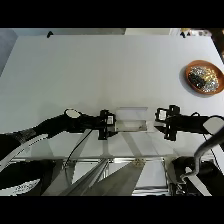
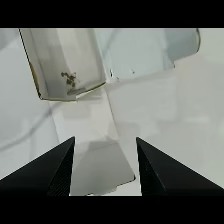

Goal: Fold the box and place the chain.

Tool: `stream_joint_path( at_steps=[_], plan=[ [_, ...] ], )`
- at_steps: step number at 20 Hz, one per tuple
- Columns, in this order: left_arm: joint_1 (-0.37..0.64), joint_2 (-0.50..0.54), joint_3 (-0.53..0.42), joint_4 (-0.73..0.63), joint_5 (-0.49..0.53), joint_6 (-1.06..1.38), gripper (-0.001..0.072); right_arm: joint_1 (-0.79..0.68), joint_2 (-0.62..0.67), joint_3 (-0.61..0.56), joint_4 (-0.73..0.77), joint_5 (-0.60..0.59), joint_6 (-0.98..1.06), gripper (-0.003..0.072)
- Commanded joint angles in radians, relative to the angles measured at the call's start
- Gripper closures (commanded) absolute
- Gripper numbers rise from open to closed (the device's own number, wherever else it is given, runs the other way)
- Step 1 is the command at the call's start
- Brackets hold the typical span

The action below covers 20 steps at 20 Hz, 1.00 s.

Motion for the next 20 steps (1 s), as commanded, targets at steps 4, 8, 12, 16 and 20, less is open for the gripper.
stream_joint_path(
  at_steps=[4,8,12,16,20],
  plan=[
    [0.001,0.0,0.0,0.0,0.0,0.0,0.0575,0.001,-0.168,-0.023,0.1,-0.064,-0.336,0.0464],
    [0.001,0.0,0.0,0.0,0.0,0.0,0.0575,0.001,-0.233,-0.026,0.129,-0.082,-0.42,0.0507],
    [0.001,0.0,0.0,0.0,0.0,0.0,0.0575,0.001,-0.256,-0.027,0.215,-0.082,-0.439,0.0508],
    [0.001,0.0,0.0,0.0,0.0,0.0,0.0575,0.014,-0.256,-0.053,0.247,-0.087,-0.469,0.056],
    [0.001,0.0,0.0,0.0,0.0,0.0,0.0575,0.091,-0.256,-0.078,0.257,-0.169,-0.468,0.0578]
  ],
)
